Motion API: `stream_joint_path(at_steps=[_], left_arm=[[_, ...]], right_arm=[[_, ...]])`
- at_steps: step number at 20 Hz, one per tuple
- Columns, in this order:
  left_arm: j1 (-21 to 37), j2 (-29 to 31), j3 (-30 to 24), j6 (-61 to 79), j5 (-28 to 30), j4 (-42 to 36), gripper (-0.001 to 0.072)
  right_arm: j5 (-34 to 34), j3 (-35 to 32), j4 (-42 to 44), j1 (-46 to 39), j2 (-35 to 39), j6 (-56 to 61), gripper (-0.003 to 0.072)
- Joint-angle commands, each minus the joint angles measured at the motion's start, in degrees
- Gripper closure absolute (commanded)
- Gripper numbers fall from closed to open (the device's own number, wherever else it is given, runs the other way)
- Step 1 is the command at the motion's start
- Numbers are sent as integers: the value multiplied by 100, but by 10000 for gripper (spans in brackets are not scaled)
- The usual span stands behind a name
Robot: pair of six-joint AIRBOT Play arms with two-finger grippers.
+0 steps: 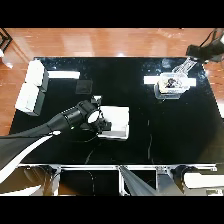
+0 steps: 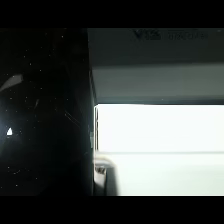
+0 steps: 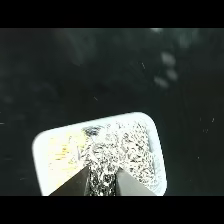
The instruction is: Fold the box and place the chain.
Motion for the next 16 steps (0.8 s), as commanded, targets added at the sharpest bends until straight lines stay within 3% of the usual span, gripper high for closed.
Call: stream_joint_path(at_steps=[1, 7, 13, 16], left_arm=[[-4, 0, 0, 0, -4, -17, 687], [-2, 0, 0, 2, -2, -15, 687], [-4, 0, 0, 0, -2, -20, 687], [-4, 0, 0, 2, -4, -20, 687]], right_arm=[[76, 15, 452, -4, 765, -407, 669], [706, -44, 1244, 94, 1799, -732, 669], [787, -1473, 1196, 483, 3060, -820, 669], [938, -1775, 1200, 826, 3425, -820, 669]])
